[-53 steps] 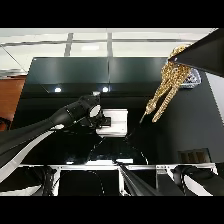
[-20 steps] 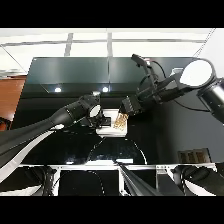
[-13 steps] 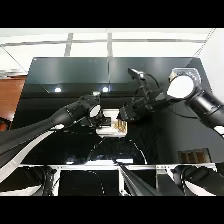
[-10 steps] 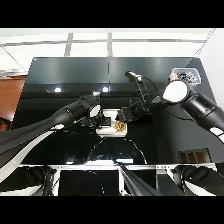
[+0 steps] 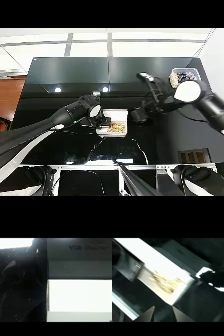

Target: Fold the box and place the chain.

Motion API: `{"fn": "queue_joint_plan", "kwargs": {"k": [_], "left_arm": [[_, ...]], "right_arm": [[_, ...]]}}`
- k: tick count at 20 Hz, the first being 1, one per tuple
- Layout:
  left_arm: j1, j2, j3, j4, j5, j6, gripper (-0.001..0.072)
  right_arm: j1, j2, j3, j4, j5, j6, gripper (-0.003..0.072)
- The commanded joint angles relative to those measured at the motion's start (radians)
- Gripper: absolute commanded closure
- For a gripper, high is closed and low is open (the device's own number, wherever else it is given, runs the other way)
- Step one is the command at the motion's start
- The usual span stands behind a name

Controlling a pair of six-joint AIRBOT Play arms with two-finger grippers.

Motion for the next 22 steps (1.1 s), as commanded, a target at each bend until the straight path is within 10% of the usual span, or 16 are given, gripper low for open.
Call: {"fn": "queue_joint_plan", "kwargs": {"k": [1,4,7,8,13,17,19,22], "left_arm": [[0.003,0.000,0.006,0.020,-0.024,-0.022,0.0683],[0.002,0.000,0.033,0.019,-0.027,-0.062,0.0679],[-0.011,0.008,0.076,0.023,-0.046,-0.068,0.0265],[-0.014,0.023,0.085,0.028,-0.051,-0.053,0.0235],[-0.056,0.241,0.031,0.179,-0.090,0.071,0.0236],[0.121,0.562,-0.272,0.309,-0.096,0.155,0.0238],[0.332,0.698,-0.444,0.159,-0.017,0.279,0.0239],[0.631,0.772,-0.625,-0.506,0.090,1.064,0.0239]], "right_arm": [[-0.072,0.122,-0.001,-0.115,0.114,0.014,0.0416],[-0.074,0.175,-0.001,-0.112,0.113,0.025,0.0416],[-0.074,0.177,-0.001,-0.111,0.081,0.025,0.0416],[-0.075,0.177,-0.001,-0.113,0.061,0.025,0.0416],[-0.075,0.177,-0.001,-0.118,0.011,0.026,0.0416],[-0.075,0.177,-0.001,-0.119,-0.010,0.026,0.0416],[-0.075,0.177,-0.001,-0.119,-0.030,0.025,0.0416],[-0.075,0.177,-0.001,-0.119,-0.054,0.025,0.0416]]}}
